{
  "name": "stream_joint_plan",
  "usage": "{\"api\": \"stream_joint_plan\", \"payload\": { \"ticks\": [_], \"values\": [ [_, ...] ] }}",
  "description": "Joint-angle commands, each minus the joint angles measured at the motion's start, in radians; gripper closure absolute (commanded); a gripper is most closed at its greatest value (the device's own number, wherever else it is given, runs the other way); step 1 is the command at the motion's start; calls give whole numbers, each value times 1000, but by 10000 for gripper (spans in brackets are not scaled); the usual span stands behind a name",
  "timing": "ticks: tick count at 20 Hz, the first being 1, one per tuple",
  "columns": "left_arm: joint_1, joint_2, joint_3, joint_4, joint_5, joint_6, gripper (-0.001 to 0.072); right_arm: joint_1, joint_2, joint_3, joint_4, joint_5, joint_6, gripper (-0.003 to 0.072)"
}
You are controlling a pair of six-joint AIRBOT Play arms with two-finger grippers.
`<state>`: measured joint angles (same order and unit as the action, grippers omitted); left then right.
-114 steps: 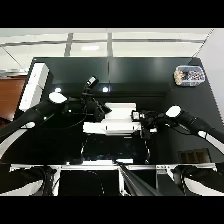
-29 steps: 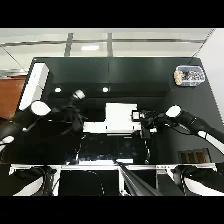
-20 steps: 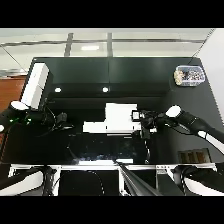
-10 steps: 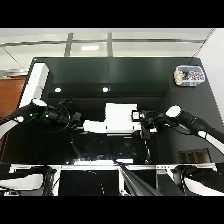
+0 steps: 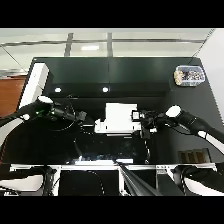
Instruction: Fold the box and place the chain.
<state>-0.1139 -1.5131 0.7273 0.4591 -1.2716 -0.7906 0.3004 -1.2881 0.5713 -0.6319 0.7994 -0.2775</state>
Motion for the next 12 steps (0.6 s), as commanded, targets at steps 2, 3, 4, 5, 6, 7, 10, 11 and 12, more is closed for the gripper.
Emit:
{"api": "stream_joint_plan", "payload": {
  "ticks": [2, 3, 4, 5, 6, 7, 10, 11, 12],
  "values": [
    [0, 0, 52, 129, 3, -53, 684, 1, 0, 0, 1, 0, 0, 271],
    [14, 0, 65, 144, -6, -55, 684, 1, 0, 0, 1, 0, 0, 272],
    [32, 0, 76, 150, -13, -55, 685, 1, 0, 0, 1, 0, 0, 272],
    [48, 0, 82, 159, -10, -65, 686, 1, 0, 0, 1, 0, 0, 272],
    [60, 0, 82, 186, 8, -93, 687, 1, 0, 0, 1, 0, 0, 271],
    [62, 0, 82, 242, 35, -137, 687, 1, 0, 0, 1, 0, 0, 272],
    [49, 0, 72, 338, 92, -248, 686, 1, 0, 0, 1, 0, 0, 272],
    [39, -1, 60, 333, 93, -284, 686, 1, 0, 0, 1, 0, 0, 272],
    [26, -1, 47, 333, 93, -298, 686, 1, 0, 0, 1, 0, 0, 272]
  ]
}}
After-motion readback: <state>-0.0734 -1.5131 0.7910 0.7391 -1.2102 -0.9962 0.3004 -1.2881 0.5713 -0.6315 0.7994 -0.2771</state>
